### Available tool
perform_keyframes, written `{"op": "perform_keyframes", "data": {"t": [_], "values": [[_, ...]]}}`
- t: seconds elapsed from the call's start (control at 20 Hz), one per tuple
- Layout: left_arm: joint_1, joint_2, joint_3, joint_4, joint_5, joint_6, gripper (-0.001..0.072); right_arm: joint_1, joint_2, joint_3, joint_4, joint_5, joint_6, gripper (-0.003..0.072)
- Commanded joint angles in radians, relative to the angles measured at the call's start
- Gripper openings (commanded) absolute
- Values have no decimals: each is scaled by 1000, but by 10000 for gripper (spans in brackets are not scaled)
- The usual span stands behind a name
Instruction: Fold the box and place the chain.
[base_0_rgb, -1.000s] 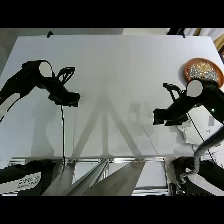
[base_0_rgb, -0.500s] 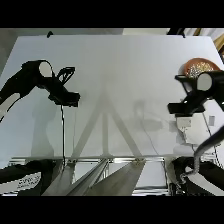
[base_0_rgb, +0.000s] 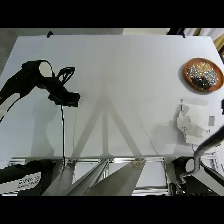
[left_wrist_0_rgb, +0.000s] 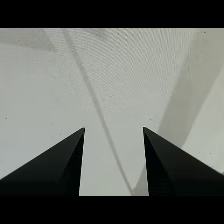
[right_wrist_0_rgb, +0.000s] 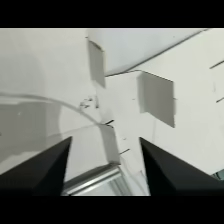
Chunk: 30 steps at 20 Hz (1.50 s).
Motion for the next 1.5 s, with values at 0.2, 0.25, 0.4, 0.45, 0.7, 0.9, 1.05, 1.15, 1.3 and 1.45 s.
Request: {"op": "perform_keyframes", "data": {"t": [0.2,0.25,0.4,0.45,0.7,0.9,1.05,1.15,1.3,1.45], "values": [[0,0,0,0,0,0,415,-355,-118,4,77,-27,-287,660],[1,0,0,0,0,0,415,-365,-138,4,71,-29,-315,659],[0,0,0,0,0,0,415,-365,-192,4,101,-74,-374,660],[1,1,0,0,0,0,415,-365,-206,3,117,-94,-377,658],[0,0,0,0,0,0,415,-365,-285,3,124,-122,-395,608],[0,0,0,0,0,0,415,-365,-319,2,154,-127,-404,496],[1,1,0,0,-1,0,415,-356,-322,2,167,-121,-447,438],[0,1,0,0,0,0,415,-340,-322,2,167,-130,-447,399],[1,0,0,0,0,0,415,-330,-330,-8,116,-134,-423,389],[0,0,0,0,0,0,415,-330,-330,-28,93,-142,-417,109]]}}
